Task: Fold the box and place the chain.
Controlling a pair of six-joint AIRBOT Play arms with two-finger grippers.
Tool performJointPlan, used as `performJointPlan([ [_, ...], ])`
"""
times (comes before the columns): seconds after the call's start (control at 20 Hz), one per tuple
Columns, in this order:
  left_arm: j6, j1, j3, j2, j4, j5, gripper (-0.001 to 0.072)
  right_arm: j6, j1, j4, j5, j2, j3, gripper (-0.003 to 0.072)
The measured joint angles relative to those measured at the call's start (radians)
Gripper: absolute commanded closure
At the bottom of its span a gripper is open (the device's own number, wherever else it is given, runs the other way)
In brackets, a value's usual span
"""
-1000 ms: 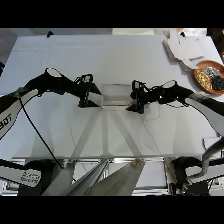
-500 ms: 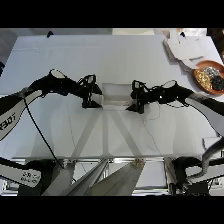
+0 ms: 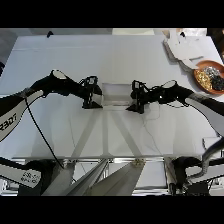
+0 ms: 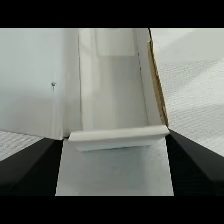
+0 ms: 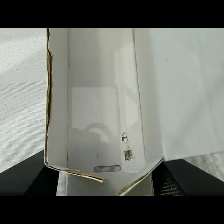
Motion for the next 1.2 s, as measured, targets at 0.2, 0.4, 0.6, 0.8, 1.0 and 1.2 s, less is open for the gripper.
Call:
performJointPlan([
  [0.2,0.008,-0.018,0.000,-0.024,0.001,0.022,0.0013,0.000,0.000,0.000,0.000,0.000,0.000,0.0165],
  [0.4,0.006,-0.031,0.000,-0.042,-0.004,0.066,0.0014,0.001,0.000,0.001,-0.001,0.000,0.000,0.0165],
  [0.6,0.002,-0.035,0.000,-0.047,-0.012,0.089,0.0014,0.001,0.000,0.001,-0.002,0.000,0.000,0.0165],
  [0.8,0.003,-0.041,0.000,-0.048,-0.021,0.098,0.0015,0.001,0.000,0.001,-0.002,0.000,0.000,0.0165],
  [1.0,0.006,-0.050,0.000,-0.050,-0.048,0.076,0.0016,0.000,0.000,0.000,0.002,0.000,0.000,0.0165],
  [1.2,0.009,-0.053,0.000,-0.051,-0.056,0.041,0.0016,0.000,0.000,0.000,0.002,0.000,0.000,0.0165],
])
